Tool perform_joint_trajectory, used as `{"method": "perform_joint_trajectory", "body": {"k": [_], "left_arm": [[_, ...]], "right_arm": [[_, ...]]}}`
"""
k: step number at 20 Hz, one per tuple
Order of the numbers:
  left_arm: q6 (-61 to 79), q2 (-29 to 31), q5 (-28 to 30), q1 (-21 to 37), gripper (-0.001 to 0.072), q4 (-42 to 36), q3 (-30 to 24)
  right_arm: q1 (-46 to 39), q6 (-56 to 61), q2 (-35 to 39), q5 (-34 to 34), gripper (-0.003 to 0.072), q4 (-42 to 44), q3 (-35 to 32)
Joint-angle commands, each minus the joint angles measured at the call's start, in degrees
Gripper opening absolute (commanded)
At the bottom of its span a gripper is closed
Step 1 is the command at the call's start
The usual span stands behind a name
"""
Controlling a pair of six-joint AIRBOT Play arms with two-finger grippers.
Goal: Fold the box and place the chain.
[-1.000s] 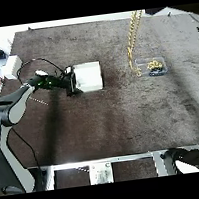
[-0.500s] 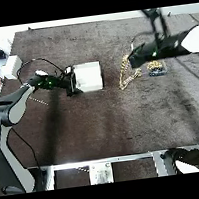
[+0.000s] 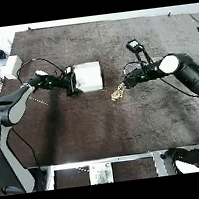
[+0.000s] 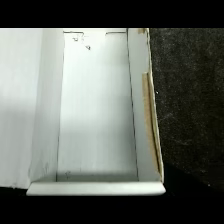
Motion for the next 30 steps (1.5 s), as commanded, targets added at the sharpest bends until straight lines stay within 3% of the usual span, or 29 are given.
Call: {"method": "perform_joint_trajectory", "body": {"k": [1,6,23,30], "left_arm": [[0.0,-0.02,0.0,0.04,0.0407,0.0,0.02],[0.0,-0.02,0.02,0.04,0.0407,0.0,0.02],[0.0,-0.02,0.0,0.04,0.0407,0.0,0.04],[0.0,-0.02,0.0,0.04,0.0407,0.0,0.04]], "right_arm": [[0.13,-1.73,-4.61,0.9,0.0229,1.64,-0.68],[0.24,-15.5,-12.26,1.7,0.023,13.14,-0.66],[3.93,-19.56,-18.62,-5.64,0.0231,7.78,0.11],[3.96,-19.37,-19.39,-4.92,0.023,7.82,0.55]]}}
